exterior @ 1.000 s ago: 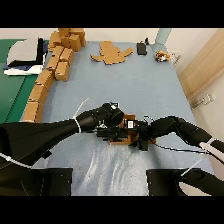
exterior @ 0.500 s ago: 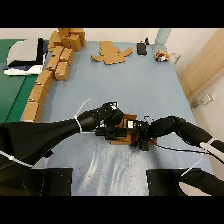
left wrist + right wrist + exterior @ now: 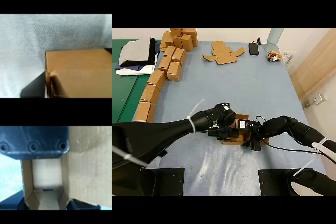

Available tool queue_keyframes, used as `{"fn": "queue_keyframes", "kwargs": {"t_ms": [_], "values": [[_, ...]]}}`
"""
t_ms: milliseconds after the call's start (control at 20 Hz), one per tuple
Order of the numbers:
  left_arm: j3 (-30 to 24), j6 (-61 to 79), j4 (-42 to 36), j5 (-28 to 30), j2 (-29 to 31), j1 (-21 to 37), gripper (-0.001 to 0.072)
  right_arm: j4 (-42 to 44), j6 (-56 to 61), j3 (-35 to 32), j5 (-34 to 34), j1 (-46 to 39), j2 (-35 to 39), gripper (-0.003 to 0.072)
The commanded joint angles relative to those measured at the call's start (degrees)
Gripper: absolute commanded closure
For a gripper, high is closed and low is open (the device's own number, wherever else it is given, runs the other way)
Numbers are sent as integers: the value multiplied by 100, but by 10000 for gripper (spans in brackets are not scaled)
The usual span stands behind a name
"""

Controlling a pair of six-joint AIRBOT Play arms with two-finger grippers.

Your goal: Fold the box.

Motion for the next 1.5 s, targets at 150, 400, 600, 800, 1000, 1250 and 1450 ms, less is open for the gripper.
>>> {"fn": "queue_keyframes", "kwargs": {"t_ms": [150,400,600,800,1000,1250,1450], "values": [[105,-81,-68,-243,42,9,144,9,9,0,11,7,4,210],[299,-79,24,-258,42,101,146,9,9,0,9,7,4,210],[299,-37,68,-243,42,181,146,9,9,0,9,7,4,210],[297,-17,328,-323,39,186,147,9,9,0,9,7,4,210],[297,-15,428,-343,28,173,431,9,9,0,11,7,4,210],[299,162,409,-382,-105,-7,433,9,9,0,9,7,4,210],[299,118,442,-520,-131,-37,694,9,9,0,9,7,4,210]]}}
